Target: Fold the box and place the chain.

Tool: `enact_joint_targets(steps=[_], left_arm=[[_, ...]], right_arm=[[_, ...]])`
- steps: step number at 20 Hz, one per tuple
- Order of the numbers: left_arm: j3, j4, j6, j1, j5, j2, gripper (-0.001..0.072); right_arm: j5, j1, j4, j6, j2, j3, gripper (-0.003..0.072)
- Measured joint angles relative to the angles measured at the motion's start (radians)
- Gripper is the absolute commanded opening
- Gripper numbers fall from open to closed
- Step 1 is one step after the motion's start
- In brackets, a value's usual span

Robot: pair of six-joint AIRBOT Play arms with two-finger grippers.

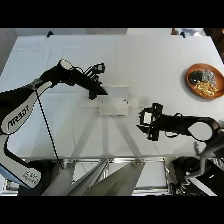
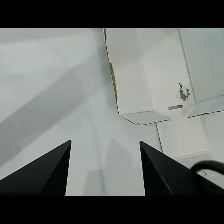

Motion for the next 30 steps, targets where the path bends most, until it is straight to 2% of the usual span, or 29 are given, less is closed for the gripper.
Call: enact_joint_targets(steps=[5,9,18,22,26,30], left_arm=[[0.0,0.0,0.0,0.0,0.0,0.0,0.0005],[0.0,0.0,0.0,0.0,0.0,0.0,0.0005],[0.0,0.0,0.0,0.0,0.0,0.0,0.0005],[0.0,0.0,0.0,0.0,0.0,0.0,0.0005],[0.0,0.0,0.0,0.0,0.0,0.0,0.0005],[0.0,0.0,0.0,0.0,0.0,0.0,0.0005]], right_arm=[[-0.079,0.0,0.185,-0.043,-0.049,-0.031,0.0482],[-0.093,0.0,0.241,-0.051,-0.06,-0.037,0.048],[0.012,-0.126,0.267,-0.066,-0.077,-0.038,0.048],[0.027,-0.16,0.286,-0.203,-0.145,-0.038,0.048],[0.03,-0.17,0.326,-0.363,-0.277,-0.023,0.048],[-0.015,-0.173,0.426,-0.513,-0.358,0.003,0.048]])
